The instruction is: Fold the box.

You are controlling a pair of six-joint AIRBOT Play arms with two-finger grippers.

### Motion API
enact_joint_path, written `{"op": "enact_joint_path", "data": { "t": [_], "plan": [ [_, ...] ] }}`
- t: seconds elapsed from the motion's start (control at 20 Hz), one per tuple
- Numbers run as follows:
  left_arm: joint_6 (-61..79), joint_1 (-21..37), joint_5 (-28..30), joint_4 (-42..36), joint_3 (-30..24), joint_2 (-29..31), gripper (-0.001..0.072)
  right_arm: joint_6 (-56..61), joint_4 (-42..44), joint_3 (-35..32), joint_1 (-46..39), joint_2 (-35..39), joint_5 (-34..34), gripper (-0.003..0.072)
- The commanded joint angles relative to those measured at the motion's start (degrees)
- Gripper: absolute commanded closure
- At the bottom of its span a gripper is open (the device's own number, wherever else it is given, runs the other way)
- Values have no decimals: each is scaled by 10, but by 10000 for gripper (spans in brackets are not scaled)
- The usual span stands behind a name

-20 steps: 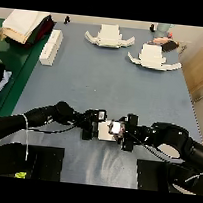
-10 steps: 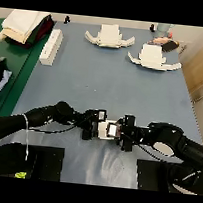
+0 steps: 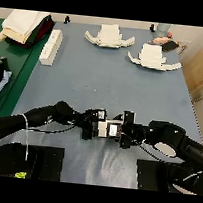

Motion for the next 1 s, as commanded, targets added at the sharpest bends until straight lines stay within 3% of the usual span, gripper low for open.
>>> {"op": "enact_joint_path", "data": {
  "t": [0.0, 0.3, 0.55, 0.95],
  "plan": [
    [1, 0, -1, 0, 0, 0, 251, -5, -18, 2, 0, 17, -5, 100],
    [1, 0, -1, 0, 0, 0, 251, -5, -39, 2, 0, 16, -4, 101],
    [1, 0, -1, 0, 0, 0, 251, -10, 19, 3, 23, 12, 43, 102],
    [1, 0, 0, 0, 0, 0, 251, -9, -34, 3, 24, -21, 22, 102]
  ]
}}
